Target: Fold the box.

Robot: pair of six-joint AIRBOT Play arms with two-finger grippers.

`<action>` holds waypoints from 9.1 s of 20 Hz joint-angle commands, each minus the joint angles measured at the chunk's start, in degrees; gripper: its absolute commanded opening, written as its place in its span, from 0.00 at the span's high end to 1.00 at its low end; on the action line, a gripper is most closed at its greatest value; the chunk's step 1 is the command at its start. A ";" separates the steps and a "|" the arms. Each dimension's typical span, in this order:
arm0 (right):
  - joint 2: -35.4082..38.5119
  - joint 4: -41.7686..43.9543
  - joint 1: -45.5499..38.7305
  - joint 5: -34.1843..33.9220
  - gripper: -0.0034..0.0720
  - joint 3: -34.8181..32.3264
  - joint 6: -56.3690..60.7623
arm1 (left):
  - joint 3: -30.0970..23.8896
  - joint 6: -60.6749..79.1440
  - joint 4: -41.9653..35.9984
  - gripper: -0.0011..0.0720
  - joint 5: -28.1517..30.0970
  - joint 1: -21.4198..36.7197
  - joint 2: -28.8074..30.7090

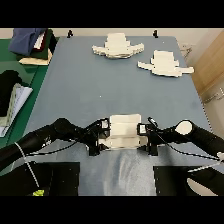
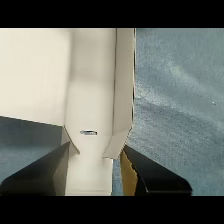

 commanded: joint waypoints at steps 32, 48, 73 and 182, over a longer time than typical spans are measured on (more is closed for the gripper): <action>0.04 0.00 0.04 0.00 0.26 0.00 0.02 | 1.03 13.99 -17.40 0.02 3.61 -2.12 -5.53; 0.04 0.00 0.02 0.00 0.27 0.00 0.02 | 1.03 -80.63 45.38 0.96 -3.32 -1.97 25.16; 0.04 0.02 0.02 0.00 0.27 0.00 0.02 | 0.94 -82.53 18.62 0.97 -16.76 18.38 2.10; 0.04 0.00 0.02 0.00 0.27 0.00 0.02 | 36.15 -142.73 53.75 0.21 -25.81 -25.31 -26.45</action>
